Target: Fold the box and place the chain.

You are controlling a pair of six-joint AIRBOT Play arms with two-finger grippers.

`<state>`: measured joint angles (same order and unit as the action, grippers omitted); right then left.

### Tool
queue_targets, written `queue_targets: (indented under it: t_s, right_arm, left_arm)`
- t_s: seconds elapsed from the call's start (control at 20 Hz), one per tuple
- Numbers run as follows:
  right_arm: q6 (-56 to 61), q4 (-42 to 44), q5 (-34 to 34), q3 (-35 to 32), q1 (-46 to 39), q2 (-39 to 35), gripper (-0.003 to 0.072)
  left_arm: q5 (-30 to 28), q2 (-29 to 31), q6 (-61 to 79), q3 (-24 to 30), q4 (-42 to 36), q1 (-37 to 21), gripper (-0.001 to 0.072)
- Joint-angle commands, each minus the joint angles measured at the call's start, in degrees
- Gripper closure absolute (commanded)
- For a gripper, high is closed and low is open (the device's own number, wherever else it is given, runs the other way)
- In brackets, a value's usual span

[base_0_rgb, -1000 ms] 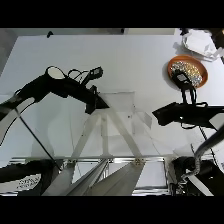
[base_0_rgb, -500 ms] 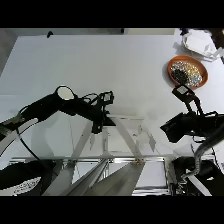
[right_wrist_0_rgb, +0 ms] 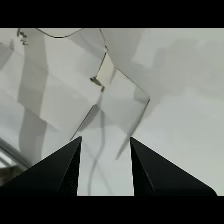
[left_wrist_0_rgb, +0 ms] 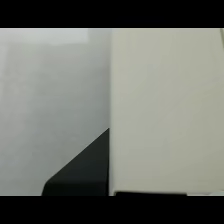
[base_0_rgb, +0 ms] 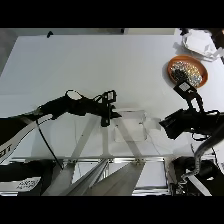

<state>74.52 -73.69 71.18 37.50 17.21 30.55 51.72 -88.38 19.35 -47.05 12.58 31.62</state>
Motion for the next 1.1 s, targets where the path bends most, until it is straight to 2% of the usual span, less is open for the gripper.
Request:
queue_targets:
  t_s: [0.0,0.1,0.15,0.3,0.45,0.7,1.05]
  right_arm:
    - [-1.55,-0.02,-2.14,-0.63,0.04,-0.04,0.0349]
    - [-2.86,-0.04,-2.62,-1.27,0.04,-0.04,0.035]
    - [-2.86,-0.04,-3.02,-1.62,0.04,-0.04,0.035]
    - [-2.86,-0.04,-3.3,-2.05,0.04,0.07,0.035]
    - [-2.86,-0.04,-3.41,-2.32,0.04,0.07,0.035]
    - [-2.86,-0.07,-3.74,-2.32,0.04,0.07,0.035]
    - [-2.86,-0.07,-4.81,-2.32,0.04,0.07,0.035]
  left_arm:
    - [0.83,-4.22,-4.81,-6.14,8.63,-0.98,0.0707]
    - [2.78,-5.86,-11.93,-12.15,21.2,-0.76,0.0707]
    - [3.21,-5.97,-13.11,-13.38,21.7,-0.85,0.0706]
    - [3.72,-6.14,-13.22,-13.62,17.46,-0.9,0.0706]
    - [4.9,-6.16,-14.86,-13.6,17.94,-0.92,0.0707]
    - [3.54,-6.36,-18.38,-13.6,17.86,-0.81,0.071]
    - [2.84,-9.14,-12.2,-13.51,10.47,-0.15,0.0711]
